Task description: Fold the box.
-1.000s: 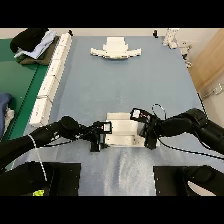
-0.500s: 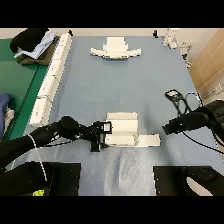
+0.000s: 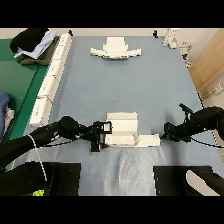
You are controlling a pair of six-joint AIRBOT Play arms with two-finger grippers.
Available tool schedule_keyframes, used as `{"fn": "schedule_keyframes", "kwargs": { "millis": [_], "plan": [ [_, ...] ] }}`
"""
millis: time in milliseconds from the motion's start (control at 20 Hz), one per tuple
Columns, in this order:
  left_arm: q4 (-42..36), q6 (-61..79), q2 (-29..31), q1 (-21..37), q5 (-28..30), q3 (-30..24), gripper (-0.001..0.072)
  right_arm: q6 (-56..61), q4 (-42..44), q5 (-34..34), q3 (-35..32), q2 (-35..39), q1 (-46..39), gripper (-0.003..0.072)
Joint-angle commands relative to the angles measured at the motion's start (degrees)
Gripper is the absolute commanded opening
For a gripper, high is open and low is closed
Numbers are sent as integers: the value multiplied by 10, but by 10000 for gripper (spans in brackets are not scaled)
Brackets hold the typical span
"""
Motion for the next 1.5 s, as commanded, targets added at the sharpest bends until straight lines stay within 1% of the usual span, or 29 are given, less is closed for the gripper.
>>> {"fn": "schedule_keyframes", "kwargs": {
  "millis": [0, 200, 450, 600, 700, 750, 850, 900, 950, 1000, 1050, 1150, 1250, 1350, 1450],
  "plan": [
    [0, 0, 0, 0, 0, 0, 467, -63, 107, -4, -28, -19, -6, 0],
    [0, 0, 0, 0, 0, 0, 467, -73, 118, -11, -29, -19, 34, 0],
    [0, 0, 0, 0, 0, 0, 468, -72, 150, 32, -28, -19, 109, 0],
    [0, 0, 0, 0, 0, 1, 468, -72, 159, 32, -12, -17, 138, 2],
    [0, 0, 0, 0, 0, 0, 467, -71, 161, 25, 6, -14, 143, 2],
    [0, 0, 0, 0, 0, 0, 467, -67, 161, 21, 14, -9, 143, 64],
    [0, 0, 0, 0, 0, 0, 468, -60, 161, 17, 25, 2, 143, 225],
    [0, 0, 0, 0, 0, 0, 468, -58, 161, 15, 27, 8, 143, 243],
    [0, 0, 0, 0, 0, 0, 467, -57, 161, 10, 28, 12, 143, 246],
    [0, 0, 0, 0, 0, 1, 467, -56, 161, 5, 27, 15, 143, 355],
    [0, 0, 0, 0, 0, 0, 467, -51, 161, -2, 27, 17, 144, 487],
    [0, 0, 0, 0, 0, 1, 467, -52, 161, -10, 27, 18, 150, 488],
    [0, 0, 0, 0, 0, 0, 467, -53, 160, -4, 27, 17, 171, 489],
    [0, 0, 0, 0, 0, 0, 467, -59, 154, 14, 27, 17, 205, 489],
    [0, 0, 0, 0, 0, 1, 467, -57, 149, 46, 27, 17, 242, 489]
  ]
}}
